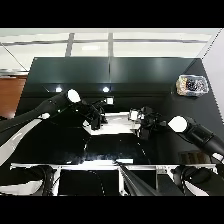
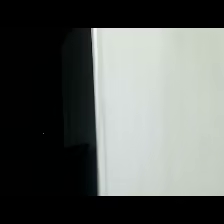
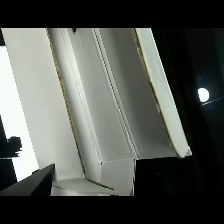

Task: Fold the box and place the chain.

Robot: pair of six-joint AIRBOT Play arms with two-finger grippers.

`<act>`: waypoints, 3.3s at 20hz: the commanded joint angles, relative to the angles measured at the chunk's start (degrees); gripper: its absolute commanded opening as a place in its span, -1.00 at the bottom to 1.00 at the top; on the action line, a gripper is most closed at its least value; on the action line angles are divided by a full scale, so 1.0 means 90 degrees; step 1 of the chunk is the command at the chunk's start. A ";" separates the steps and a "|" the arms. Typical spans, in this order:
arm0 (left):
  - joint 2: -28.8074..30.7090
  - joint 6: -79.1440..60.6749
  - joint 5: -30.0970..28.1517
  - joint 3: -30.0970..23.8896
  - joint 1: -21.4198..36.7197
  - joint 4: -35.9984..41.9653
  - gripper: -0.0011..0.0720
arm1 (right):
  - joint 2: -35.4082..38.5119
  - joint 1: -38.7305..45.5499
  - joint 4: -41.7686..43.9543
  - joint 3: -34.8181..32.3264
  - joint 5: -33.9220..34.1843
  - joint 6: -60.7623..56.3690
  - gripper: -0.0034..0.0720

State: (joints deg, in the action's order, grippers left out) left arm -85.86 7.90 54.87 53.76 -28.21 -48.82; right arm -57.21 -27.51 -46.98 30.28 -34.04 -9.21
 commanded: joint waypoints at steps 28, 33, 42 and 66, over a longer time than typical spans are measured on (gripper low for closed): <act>0.0610 0.0476 -0.1035 -0.0719 -0.0347 0.0457 -0.91 | -0.1190 0.0197 0.1860 0.0000 -0.0544 0.2742 0.91; 0.0607 0.0476 -0.1039 -0.0719 -0.0347 0.0454 -0.90 | -0.1190 0.0478 0.1809 -0.0002 -0.0724 0.2742 0.91; 0.0607 0.0476 -0.1039 -0.0719 -0.0347 0.0454 -0.90 | -0.1219 0.0464 0.1829 -0.0294 -0.1052 0.2747 0.91; 0.0721 0.0476 -0.0976 -0.0644 -0.0347 0.0449 -0.62 | -0.1294 0.0464 0.1882 -0.0299 -0.0852 0.2739 0.40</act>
State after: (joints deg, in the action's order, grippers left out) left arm -80.14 12.47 45.04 47.46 -31.33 -44.80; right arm -68.82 -23.29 -29.91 27.59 -41.74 15.18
